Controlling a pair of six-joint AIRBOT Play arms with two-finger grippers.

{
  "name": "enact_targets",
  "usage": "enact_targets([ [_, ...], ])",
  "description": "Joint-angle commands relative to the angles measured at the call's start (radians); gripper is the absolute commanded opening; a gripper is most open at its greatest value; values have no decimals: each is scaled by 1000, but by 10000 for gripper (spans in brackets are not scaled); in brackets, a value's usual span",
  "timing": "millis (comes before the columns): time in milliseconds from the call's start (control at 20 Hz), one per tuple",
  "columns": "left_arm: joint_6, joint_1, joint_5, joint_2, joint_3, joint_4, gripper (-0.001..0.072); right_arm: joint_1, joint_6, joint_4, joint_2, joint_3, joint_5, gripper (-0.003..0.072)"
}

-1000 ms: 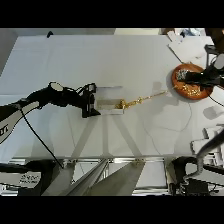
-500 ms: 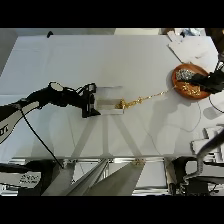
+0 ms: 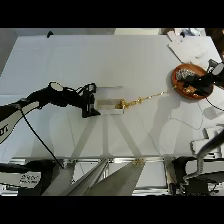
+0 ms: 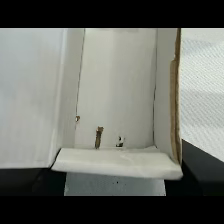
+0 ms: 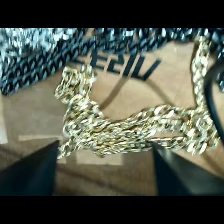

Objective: Fold the box and place the chain.

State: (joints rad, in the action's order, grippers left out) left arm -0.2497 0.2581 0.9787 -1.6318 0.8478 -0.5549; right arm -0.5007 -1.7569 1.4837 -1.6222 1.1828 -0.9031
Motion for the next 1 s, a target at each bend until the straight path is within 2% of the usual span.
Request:
enact_targets([
  [0,0,-1,-10,0,0,0,153,7,0,13,-10,-1,26,447],
  [200,0,-1,-10,0,0,0,153,7,0,12,-10,-1,24,150],
  [300,0,-1,-10,0,0,0,153,7,4,12,-10,-1,15,30],
  [450,0,-1,-10,0,0,0,153,7,13,11,-8,-1,-3,19],
  [600,0,-1,-10,0,0,0,153,40,166,12,18,-1,-17,18],
  [750,0,-1,-10,0,0,0,153,105,244,26,75,-1,-12,17],
  [950,0,-1,-10,0,0,0,153,183,249,66,169,-1,-8,17],
])
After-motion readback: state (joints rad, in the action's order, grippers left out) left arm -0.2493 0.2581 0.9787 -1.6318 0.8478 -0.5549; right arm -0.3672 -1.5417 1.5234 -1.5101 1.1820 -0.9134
